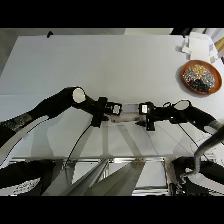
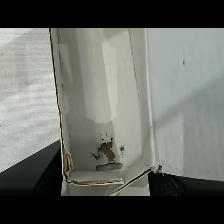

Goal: Fold the box and place the chain.

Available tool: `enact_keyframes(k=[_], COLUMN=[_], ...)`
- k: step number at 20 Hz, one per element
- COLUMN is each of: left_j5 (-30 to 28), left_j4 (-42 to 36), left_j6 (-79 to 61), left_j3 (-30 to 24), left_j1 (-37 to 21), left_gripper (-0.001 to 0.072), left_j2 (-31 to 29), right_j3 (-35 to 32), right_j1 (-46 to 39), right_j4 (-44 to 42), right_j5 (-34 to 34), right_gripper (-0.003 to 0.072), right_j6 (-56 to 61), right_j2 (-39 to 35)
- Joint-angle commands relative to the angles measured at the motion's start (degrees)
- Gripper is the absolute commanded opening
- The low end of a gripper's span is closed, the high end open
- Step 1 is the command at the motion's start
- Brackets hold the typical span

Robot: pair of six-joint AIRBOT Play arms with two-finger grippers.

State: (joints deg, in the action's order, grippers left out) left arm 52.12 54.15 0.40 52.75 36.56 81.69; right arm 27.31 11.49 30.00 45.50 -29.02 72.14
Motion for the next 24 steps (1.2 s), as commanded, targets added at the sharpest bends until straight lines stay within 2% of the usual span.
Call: enact_keyframes(k=[1, 10, 11, 12, 15, 18, 19, 21, 24], left_j5=[-0.5, -0.9, -1.0, -1.4, -1.6, -1.4, -1.3, -1.3, -1.3], left_j4=[-1.6, -6.2, -6.6, -7.6, -12.2, -13.5, -13.4, -13.4, -13.4], left_j6=[0.3, 1.1, 1.2, 1.2, 1.1, 1.2, 1.2, 1.4, 2.9], left_j3=[0.0, 0.0, 0.0, 0.0, 0.0, 0.0, 0.0, 0.0, 0.0], left_j1=[0.1, 0.1, 0.1, 0.1, 0.1, 0.1, 0.1, 0.1, 0.1], left_gripper=[0.0061, 0.0094, 0.0112, 0.0161, 0.0162, 0.0163, 0.0193, 0.0300, 0.0392], left_j2=[0.0, 3.5, 3.8, 4.1, 4.2, 4.2, 4.2, 4.2, 4.2], right_j3=[0.0, 0.0, 0.0, 0.0, 0.0, 0.0, 0.0, 0.0, 0.0], right_j1=[0.0, 0.0, 0.0, 0.0, 0.0, 0.0, 0.0, 0.0, 0.0], right_j4=[0.0, 0.0, 0.0, 0.0, 0.0, 0.0, 0.0, 0.0, 0.0], right_j5=[0.0, 0.0, 0.0, 0.0, 0.0, 0.0, 0.0, 0.0, 0.0], right_gripper=[0.0401, 0.0401, 0.0401, 0.0401, 0.0401, 0.0401, 0.0401, 0.0401, 0.0401], right_j6=[0.0, 0.0, 0.0, 0.0, 0.0, 0.0, 0.0, 0.0, 0.0], right_j2=[0.0, 0.0, 0.0, 0.0, 0.0, 0.0, 0.0, 0.0, 0.0])
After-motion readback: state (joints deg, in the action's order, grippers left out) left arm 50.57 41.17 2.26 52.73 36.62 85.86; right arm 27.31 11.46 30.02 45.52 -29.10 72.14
